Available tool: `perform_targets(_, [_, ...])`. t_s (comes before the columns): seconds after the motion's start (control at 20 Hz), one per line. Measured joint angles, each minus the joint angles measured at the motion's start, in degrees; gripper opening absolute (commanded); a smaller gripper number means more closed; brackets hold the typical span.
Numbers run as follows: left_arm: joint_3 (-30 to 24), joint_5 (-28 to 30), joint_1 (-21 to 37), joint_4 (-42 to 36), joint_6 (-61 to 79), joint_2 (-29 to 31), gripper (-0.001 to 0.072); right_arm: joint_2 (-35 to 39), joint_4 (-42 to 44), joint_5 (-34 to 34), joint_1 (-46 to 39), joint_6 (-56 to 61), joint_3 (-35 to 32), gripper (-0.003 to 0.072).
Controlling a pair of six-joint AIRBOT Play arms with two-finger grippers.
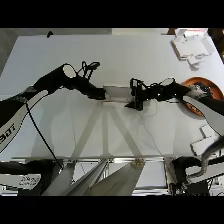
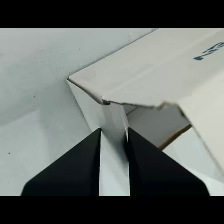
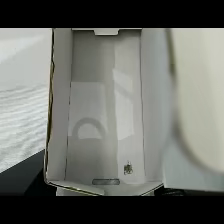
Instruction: Fold the box and place the chain.
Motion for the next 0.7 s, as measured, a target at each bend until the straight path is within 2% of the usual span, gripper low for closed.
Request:
perform_targets(0.05, [0.11, -0.02, -0.59, 1.36, -1.2, 0.07, 0.0136, 0.02, 0.0, 0.02, 0.0, -0.02, 0.0, 0.0522])
perform_targets(0.1, [0.2, 0.02, -1.11, 2.82, -2.56, 0.09, 0.0175, 0.02, 0.02, 0.0, 0.0, -0.02, 0.0, 0.0522])
perform_targets(0.2, [0.17, -0.46, -2.21, 6.51, -5.22, -0.02, 0.0405, 0.0, 0.13, -0.09, 0.0, -0.17, 0.0, 0.0522])
perform_targets(0.7, [0.31, 1.97, -5.4, 15.21, -16.39, 0.0, 0.0412, 0.0, 0.13, -0.04, 0.04, -0.02, 0.0, 0.0522])
